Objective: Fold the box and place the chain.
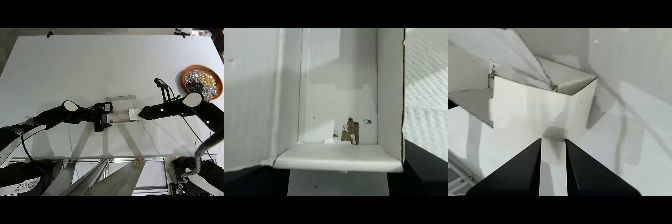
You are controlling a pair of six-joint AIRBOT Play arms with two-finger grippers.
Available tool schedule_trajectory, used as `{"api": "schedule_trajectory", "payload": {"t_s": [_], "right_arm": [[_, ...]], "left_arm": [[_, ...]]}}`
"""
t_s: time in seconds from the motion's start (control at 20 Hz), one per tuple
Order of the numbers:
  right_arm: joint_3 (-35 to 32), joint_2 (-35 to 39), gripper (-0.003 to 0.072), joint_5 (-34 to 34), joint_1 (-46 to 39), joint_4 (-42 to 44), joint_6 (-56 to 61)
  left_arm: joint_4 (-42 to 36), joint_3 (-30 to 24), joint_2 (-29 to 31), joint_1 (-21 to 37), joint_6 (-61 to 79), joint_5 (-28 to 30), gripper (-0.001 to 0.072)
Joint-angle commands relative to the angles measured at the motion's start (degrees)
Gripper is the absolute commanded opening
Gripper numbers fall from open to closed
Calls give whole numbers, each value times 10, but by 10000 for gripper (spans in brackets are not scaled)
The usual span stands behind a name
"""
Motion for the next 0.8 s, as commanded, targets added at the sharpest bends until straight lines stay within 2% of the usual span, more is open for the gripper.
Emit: {"api": "schedule_trajectory", "payload": {"t_s": [0.0, 0.05, 0.15, 0.2, 0.45, 0.75], "right_arm": [[7, 2, 180, 20, 1, 3, 1], [7, 2, 203, 22, 1, 2, 0], [7, 1, 371, 26, 7, -5, 1], [7, -2, 414, 22, 14, -5, 1], [7, -26, 419, -59, 54, -42, 53], [39, -26, 419, -60, 76, -65, 86]], "left_arm": [[0, 0, 0, 0, 0, 0, 152], [0, 0, 0, 0, 0, 0, 152], [0, 0, 0, 0, 0, 0, 152], [0, 0, 0, 0, 0, 0, 152], [0, 0, 0, 0, 0, 0, 152], [0, 0, 0, 0, 0, 0, 152]]}}
